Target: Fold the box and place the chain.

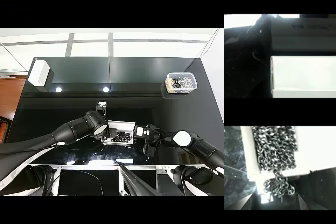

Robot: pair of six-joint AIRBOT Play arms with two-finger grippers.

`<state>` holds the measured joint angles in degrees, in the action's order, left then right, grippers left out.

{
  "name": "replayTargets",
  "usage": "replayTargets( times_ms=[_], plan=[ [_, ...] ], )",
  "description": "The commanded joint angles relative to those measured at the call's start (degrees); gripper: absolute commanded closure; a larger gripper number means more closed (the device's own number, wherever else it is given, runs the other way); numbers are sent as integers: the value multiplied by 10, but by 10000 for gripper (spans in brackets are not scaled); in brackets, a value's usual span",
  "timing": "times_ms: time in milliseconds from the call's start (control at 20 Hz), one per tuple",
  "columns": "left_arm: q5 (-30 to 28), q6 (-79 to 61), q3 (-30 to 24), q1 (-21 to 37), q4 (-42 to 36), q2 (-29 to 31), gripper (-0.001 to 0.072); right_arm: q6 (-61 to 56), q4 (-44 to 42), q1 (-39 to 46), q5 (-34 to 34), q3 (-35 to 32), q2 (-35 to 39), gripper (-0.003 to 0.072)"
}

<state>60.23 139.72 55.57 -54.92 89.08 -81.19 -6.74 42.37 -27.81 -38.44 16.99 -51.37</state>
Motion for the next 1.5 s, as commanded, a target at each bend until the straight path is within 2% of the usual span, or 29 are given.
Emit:
replayTargets(
  times_ms=[0, 150, 350, 400, 450, 500, 550, 600, 900, 1150, 1350, 1450],
  plan=[
    [0, 0, 0, 0, 0, 0, 680, 73, -33, -2, 23, 0, -25, 35],
    [0, 0, 0, 0, 0, 0, 680, 73, -34, -3, 34, 0, -28, 35],
    [0, 0, 0, 0, 0, 0, 680, 70, -34, -45, 56, 0, -46, 38],
    [0, 0, 0, 0, 0, 0, 680, 52, -34, -51, 57, 0, -47, 100],
    [0, 0, 0, 0, 0, 0, 680, 24, -33, -51, 57, 0, -47, 218],
    [0, 0, 0, 0, 0, 0, 680, -2, -27, -48, 57, 0, -46, 302],
    [0, 0, 0, 0, 0, 0, 680, -23, -17, -44, 52, 0, -42, 553],
    [0, 0, 0, 0, 0, 0, 680, -41, -3, -40, 41, 0, -36, 674],
    [0, 0, 0, 0, 0, 0, 680, -225, 149, -17, -25, 12, 52, 673],
    [0, 0, 0, 0, 0, 0, 680, -327, 158, -17, -102, 84, 120, 673],
    [-1, 0, 0, 0, 0, 0, 680, -438, 155, -17, -161, 176, 125, 674],
    [-1, 0, 0, 0, 0, 0, 680, -493, 122, -17, -184, 221, 125, 673]
  ],
)
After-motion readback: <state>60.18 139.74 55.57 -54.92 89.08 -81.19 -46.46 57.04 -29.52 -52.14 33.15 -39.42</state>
